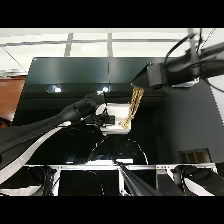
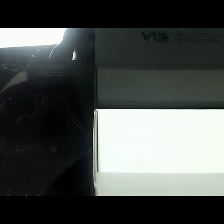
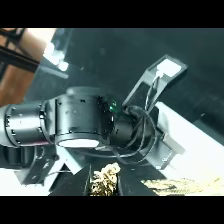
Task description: Fold the box and place the chain.
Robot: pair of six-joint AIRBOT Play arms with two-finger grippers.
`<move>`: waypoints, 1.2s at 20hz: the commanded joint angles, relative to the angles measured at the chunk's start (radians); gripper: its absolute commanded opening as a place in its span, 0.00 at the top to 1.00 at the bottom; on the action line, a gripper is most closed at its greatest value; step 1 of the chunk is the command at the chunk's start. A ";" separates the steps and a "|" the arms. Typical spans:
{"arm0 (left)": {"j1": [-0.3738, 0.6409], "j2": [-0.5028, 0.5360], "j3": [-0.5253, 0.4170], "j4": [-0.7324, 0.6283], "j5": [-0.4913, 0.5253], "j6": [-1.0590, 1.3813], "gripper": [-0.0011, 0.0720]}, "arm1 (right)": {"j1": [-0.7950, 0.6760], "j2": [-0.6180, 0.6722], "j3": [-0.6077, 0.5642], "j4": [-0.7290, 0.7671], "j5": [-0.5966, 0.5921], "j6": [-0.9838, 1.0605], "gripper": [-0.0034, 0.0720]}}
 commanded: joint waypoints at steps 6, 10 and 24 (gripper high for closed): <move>0.001 0.000 0.000 0.001 0.000 0.000 0.95 | 0.101 0.008 -0.141 0.020 -0.135 -0.024 0.94; 0.001 0.000 0.000 0.000 0.000 0.000 0.95 | 0.090 0.010 -0.138 0.021 -0.139 -0.022 0.94; 0.001 0.000 0.000 0.000 0.000 0.000 0.95 | 0.131 0.013 -0.363 -0.147 -0.254 0.032 0.93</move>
